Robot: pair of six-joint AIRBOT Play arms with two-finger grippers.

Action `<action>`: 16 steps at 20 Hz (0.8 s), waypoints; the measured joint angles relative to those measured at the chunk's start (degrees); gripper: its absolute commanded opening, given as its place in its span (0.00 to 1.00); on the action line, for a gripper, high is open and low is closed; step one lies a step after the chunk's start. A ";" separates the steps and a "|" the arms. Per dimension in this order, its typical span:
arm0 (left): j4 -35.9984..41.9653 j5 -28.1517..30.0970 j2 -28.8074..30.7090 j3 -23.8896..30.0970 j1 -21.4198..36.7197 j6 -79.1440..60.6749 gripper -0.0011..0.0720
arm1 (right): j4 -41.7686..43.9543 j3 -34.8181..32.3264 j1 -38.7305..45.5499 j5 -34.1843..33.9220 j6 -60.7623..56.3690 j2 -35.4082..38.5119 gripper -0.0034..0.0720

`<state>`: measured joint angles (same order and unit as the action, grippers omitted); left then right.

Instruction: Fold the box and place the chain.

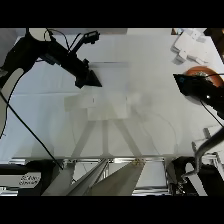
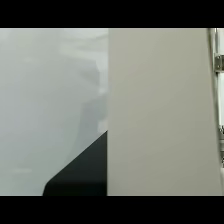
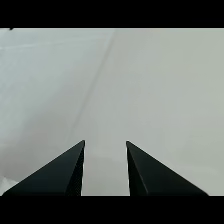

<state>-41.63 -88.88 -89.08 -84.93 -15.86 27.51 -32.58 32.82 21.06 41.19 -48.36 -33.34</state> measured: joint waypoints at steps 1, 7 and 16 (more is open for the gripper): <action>0.13 2.73 1.40 3.69 0.00 -1.25 0.01 | -1.90 0.00 0.57 0.44 -0.96 0.44 0.43; 1.88 17.14 0.11 15.74 0.00 -11.87 0.02 | -7.02 -0.02 1.75 1.33 -3.69 1.33 0.43; 10.64 22.91 -6.67 17.79 -0.09 -32.96 0.02 | -9.05 -0.02 1.88 1.42 -4.20 1.44 0.42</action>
<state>-30.98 -65.98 -95.74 -67.13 -15.94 -5.45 -41.63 32.80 22.94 42.61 -52.56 -31.90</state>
